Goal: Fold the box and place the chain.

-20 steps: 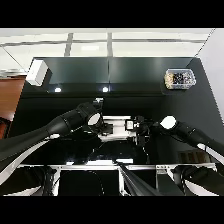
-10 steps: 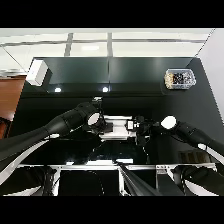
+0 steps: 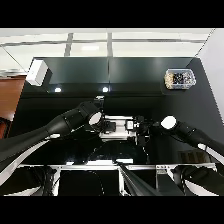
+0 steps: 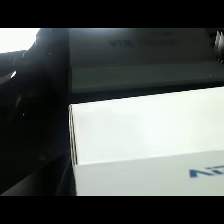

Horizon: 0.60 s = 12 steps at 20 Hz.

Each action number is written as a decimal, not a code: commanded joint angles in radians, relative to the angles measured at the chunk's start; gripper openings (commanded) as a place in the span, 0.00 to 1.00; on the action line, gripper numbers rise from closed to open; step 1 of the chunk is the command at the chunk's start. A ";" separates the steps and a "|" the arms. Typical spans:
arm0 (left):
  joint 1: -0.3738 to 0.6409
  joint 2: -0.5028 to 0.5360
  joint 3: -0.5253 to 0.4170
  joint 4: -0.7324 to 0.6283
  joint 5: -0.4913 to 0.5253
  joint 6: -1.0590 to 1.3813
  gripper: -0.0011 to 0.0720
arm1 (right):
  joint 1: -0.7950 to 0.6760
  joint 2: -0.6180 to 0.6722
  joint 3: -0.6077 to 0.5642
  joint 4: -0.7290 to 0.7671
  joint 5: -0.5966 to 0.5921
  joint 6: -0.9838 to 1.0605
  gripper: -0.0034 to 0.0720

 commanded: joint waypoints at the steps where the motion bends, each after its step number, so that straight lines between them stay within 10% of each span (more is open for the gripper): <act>1: -0.003 -0.006 0.008 0.083 -0.091 -0.039 0.51 | 0.001 0.000 0.000 0.000 0.002 0.001 0.44; 12: -0.018 -0.017 0.008 0.129 -0.058 -0.126 0.51 | 0.001 0.000 0.000 0.000 0.002 0.001 0.44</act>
